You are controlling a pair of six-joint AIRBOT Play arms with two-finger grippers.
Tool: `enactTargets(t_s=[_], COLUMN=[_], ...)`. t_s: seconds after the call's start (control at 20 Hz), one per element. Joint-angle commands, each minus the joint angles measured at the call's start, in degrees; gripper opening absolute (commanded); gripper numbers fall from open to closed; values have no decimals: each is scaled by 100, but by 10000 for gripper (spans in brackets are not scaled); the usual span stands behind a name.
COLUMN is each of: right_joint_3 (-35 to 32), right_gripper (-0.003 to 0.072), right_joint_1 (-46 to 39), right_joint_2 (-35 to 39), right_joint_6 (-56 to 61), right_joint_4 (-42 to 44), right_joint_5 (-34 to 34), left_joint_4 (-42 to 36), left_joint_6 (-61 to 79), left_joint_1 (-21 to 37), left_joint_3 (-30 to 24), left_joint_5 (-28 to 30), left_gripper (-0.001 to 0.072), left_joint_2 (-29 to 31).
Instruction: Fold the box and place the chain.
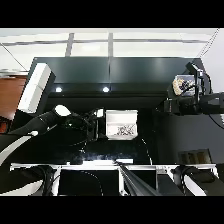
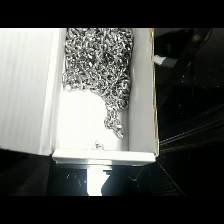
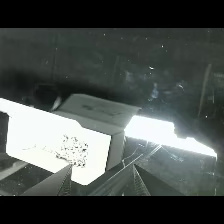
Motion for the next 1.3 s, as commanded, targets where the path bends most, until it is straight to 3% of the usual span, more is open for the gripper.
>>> enactTargets(t_s=[0.0,0.15,0.25,0.3,0.4,0.55,0.7,0.8,0.9,0.95,1.15,1.25], right_joint_3=[-2,-68,-299,-463,-535,-323,28,74,76,76,9,-437], right_gripper=[445,445,448,718,720,720,715,715,715,715,714,714], right_joint_1=[11,9,11,11,9,11,81,269,476,529,623,680], right_joint_2=[2,-2,-4,-22,-315,-1056,-1961,-2347,-2374,-2328,-1915,-1635], right_joint_6=[2,4,2,-11,-81,-640,-2175,-3630,-5510,-5775,-5650,-5657], right_joint_4=[-160,-402,-389,-391,-479,481,2129,2798,2564,2586,2153,2079], right_joint_5=[-164,-348,-813,-1073,-1368,-1878,-1766,-1528,-1130,-957,-254,-227], left_joint_4=[59,55,57,57,57,57,55,55,55,55,55,55], left_joint_6=[-20,-61,-59,-59,-59,-59,-59,-59,-61,-59,-59,-59], left_joint_1=[-94,-94,-94,-94,-94,-94,-94,-94,-94,-94,-94,-94], left_joint_3=[2,2,2,2,2,2,2,2,2,2,2,2], left_joint_5=[87,133,131,131,131,131,131,131,131,131,131,131], left_gripper=[711,678,520,463,463,463,463,463,463,463,463,463], left_joint_2=[-4,-4,-4,-4,-4,-4,-4,-4,-2,-2,-2,-2])
